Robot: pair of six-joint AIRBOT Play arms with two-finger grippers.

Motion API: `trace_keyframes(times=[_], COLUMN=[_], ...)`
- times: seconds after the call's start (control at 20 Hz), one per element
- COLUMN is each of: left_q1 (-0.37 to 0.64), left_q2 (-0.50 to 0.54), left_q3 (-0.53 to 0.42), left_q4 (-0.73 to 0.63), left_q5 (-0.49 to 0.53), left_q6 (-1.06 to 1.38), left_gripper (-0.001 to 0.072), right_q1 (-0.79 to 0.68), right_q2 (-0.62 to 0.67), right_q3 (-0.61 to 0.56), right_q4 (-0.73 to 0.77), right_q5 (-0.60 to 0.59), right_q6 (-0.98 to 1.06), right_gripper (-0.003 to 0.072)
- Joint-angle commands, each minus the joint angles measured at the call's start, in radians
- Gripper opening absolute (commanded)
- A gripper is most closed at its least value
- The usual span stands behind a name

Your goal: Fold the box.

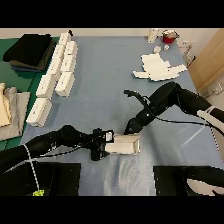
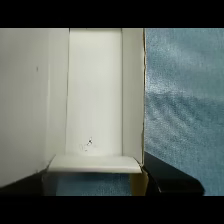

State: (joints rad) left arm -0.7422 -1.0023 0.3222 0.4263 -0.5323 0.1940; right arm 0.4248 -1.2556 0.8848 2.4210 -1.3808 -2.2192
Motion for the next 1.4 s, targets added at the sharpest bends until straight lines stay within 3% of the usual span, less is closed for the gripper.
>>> trace_keyframes(times=[0.0,0.3,0.45,0.5,0.55,0.65,0.7,0.8,0.95,1.05,1.25,1.35], left_q1=[0.0,0.0,0.0,0.0,0.0,0.0,0.0,0.0,0.0,0.0,0.0,0.0], left_q2=[0.0,0.0,0.0,0.0,0.0,0.0,0.0,0.0,0.0,0.0,0.0,0.0], left_q3=[0.0,0.0,0.0,0.0,0.0,0.0,0.0,0.0,0.0,0.0,0.0,0.0], left_q4=[0.0,0.0,0.0,0.0,0.0,0.0,0.0,0.0,0.0,0.0,0.0,0.0], left_q5=[0.001,0.0,0.0,0.0,0.0,0.0,0.0,0.0,0.0,0.0,0.0,0.0], left_q6=[0.0,0.0,0.0,0.0,0.0,0.0,0.0,0.0,0.0,0.0,0.0,0.0], left_gripper=[0.0458,0.0458,0.0458,0.0458,0.0458,0.0458,0.0458,0.0458,0.0458,0.0458,0.0458,0.0458], right_q1=[0.1,0.324,0.436,0.46,0.476,0.496,0.505,0.52,0.52,0.52,0.52,0.52], right_q2=[0.133,0.378,0.433,0.433,0.434,0.436,0.438,0.439,0.439,0.439,0.439,0.439], right_q3=[-0.063,-0.318,-0.398,-0.402,-0.402,-0.388,-0.378,-0.362,-0.349,-0.349,-0.349,-0.356], right_q4=[-0.104,-0.179,-0.27,-0.317,-0.352,-0.394,-0.409,-0.415,-0.412,-0.412,-0.455,-0.5], right_q5=[0.177,0.616,0.766,0.771,0.771,0.766,0.759,0.752,0.704,0.66,0.651,0.705], right_q6=[-0.043,-0.133,-0.149,-0.149,-0.149,-0.15,-0.153,-0.184,-0.204,-0.21,-0.209,-0.209], right_gripper=[0.0003,0.0004,0.0005,0.0006,0.0056,0.0289,0.0354,0.0462,0.0473,0.0654,0.0649,0.0639])
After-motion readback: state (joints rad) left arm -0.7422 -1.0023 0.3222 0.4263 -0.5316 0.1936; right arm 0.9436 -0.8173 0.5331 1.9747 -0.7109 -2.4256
